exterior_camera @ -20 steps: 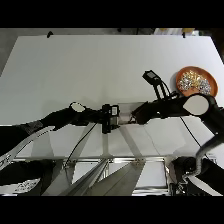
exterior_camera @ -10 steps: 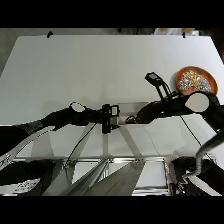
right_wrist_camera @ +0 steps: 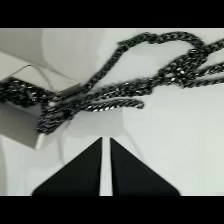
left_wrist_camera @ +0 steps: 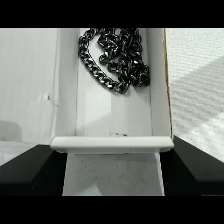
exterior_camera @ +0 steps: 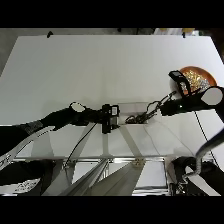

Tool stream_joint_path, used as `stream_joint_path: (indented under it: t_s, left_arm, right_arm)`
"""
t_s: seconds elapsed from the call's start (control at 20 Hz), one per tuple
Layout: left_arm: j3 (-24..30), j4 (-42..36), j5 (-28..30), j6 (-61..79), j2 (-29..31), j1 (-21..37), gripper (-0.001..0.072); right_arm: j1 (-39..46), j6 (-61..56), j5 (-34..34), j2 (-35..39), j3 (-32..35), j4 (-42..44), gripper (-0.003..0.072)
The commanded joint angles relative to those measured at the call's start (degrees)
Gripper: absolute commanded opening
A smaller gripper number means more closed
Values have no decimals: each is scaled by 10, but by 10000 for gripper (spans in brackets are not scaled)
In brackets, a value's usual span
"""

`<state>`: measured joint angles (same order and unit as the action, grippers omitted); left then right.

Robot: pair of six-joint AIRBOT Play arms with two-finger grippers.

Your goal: Fold the box and place the chain.

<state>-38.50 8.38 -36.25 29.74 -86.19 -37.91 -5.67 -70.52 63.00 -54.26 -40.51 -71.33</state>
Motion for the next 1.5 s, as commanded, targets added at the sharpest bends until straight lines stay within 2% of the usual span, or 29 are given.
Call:
stream_joint_path:
  t_s: [0.0, 0.05, 0.1, 0.2, 0.35, 0.7, 0.9, 1.3, 1.4, 1.45]
  left_arm:
    - [0, 0, 0, 0, 0, 0, 311]
    - [0, 0, 0, 0, 0, 0, 311]
    - [0, 0, 0, 0, 0, 0, 311]
    - [0, 0, 0, 0, 0, 0, 311]
    - [0, 0, 0, 0, 0, 0, 311]
    - [0, 0, 0, 0, 0, 0, 311]
    - [0, 0, 0, 0, 0, 0, 311]
    - [0, 0, 0, 0, 0, 0, 311]
    - [0, 0, 0, 0, 0, 0, 311]
    - [0, 0, 0, 0, 0, 0, 311]
  right_arm:
    - [8, 156, -25, -40, 8, -19, 167]
    - [8, 254, -24, -52, 8, -19, 232]
    - [8, 330, -24, -61, 8, -19, 246]
    - [8, 455, -26, -73, 8, -19, 246]
    - [8, 559, -37, -91, 10, -17, 234]
    - [6, 574, -61, -143, 16, -15, 234]
    - [-3, 575, -81, -148, 16, 1, 217]
    - [-3, 573, -81, -182, 16, 0, 214]
    - [-3, 573, -85, -186, 16, 1, 121]
    - [-3, 573, -85, -189, 16, 2, 103]
